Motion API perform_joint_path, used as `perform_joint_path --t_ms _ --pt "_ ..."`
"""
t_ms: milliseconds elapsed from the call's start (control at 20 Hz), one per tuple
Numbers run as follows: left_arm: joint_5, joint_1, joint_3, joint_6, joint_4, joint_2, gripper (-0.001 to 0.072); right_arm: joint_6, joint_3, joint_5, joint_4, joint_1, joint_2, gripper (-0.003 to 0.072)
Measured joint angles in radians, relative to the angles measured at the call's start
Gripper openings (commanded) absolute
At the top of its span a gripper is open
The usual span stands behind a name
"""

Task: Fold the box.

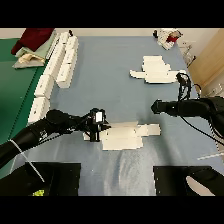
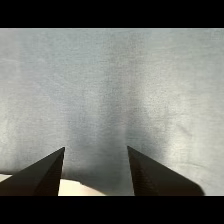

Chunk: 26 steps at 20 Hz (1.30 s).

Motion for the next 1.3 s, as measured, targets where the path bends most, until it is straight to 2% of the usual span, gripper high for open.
perform_joint_path --t_ms 300,550,700,950,1300 --pt "-0.026 0.0 0.018 -0.014 0.005 -0.031 0.0012 0.0 0.0 0.007 0.004 0.0 0.0 0.0614" --pt "-0.064 0.001 0.094 -0.202 0.174 -0.051 0.0012 0.0 0.0 0.01 0.005 0.0 0.0 0.0614" --pt "-0.091 0.001 0.126 -0.275 0.23 -0.082 0.0012 0.0 0.0 0.014 0.005 0.0 -0.001 0.0614" --pt "-0.142 0.001 0.154 -0.318 0.24 -0.129 0.0013 0.0 0.0 0.016 0.005 0.0 -0.002 0.0614" --pt "-0.201 0.005 0.173 -0.33 0.23 -0.141 0.0013 0.0 0.0 0.017 0.005 0.0 -0.002 0.0614"
